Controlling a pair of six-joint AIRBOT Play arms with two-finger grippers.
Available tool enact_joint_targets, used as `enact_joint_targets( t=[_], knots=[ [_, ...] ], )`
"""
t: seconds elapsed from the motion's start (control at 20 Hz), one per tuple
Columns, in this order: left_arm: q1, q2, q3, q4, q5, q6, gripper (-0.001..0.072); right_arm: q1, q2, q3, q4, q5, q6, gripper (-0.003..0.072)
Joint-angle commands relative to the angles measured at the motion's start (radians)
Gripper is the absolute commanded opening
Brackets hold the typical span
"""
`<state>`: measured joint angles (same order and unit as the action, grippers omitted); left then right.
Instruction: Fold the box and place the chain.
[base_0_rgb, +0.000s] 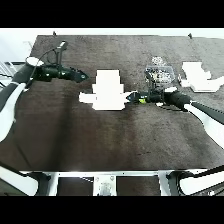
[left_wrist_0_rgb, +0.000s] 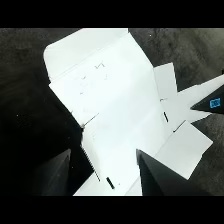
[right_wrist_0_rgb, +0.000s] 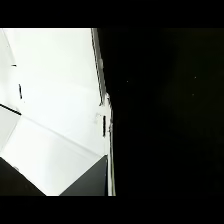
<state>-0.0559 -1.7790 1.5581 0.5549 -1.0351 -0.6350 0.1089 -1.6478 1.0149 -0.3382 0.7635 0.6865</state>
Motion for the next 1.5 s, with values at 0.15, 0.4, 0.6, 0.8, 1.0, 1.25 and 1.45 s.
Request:
enact_joint_targets(
  t=[0.15,0.4,0.6,0.8,1.0,1.25,1.45],
  knots=[
    [-0.018,-0.237,0.320,0.107,-0.169,-0.126,0.0496,0.010,0.003,-0.011,0.014,-0.031,-0.032,0.0003],
    [-0.038,-0.346,0.444,0.123,-0.264,-0.153,0.0495,0.010,0.002,-0.013,0.012,-0.039,-0.071,0.0003],
    [-0.060,-0.381,0.447,0.127,-0.232,-0.146,0.0495,0.010,0.002,-0.013,0.013,-0.041,-0.097,0.0003],
    [-0.063,-0.399,0.447,0.118,-0.251,-0.140,0.0495,0.010,0.002,-0.013,0.013,-0.041,-0.097,0.0004],
    [-0.079,-0.415,0.447,0.081,-0.257,-0.095,0.0495,0.010,0.002,-0.013,0.013,-0.041,-0.098,0.0004],
    [-0.089,-0.425,0.447,0.045,-0.239,-0.070,0.0493,0.010,0.002,-0.013,0.012,-0.041,-0.108,0.0004],
    [-0.089,-0.426,0.447,0.009,-0.232,-0.051,0.0485,0.010,0.002,-0.013,0.013,-0.040,-0.108,0.0004]
  ],
)
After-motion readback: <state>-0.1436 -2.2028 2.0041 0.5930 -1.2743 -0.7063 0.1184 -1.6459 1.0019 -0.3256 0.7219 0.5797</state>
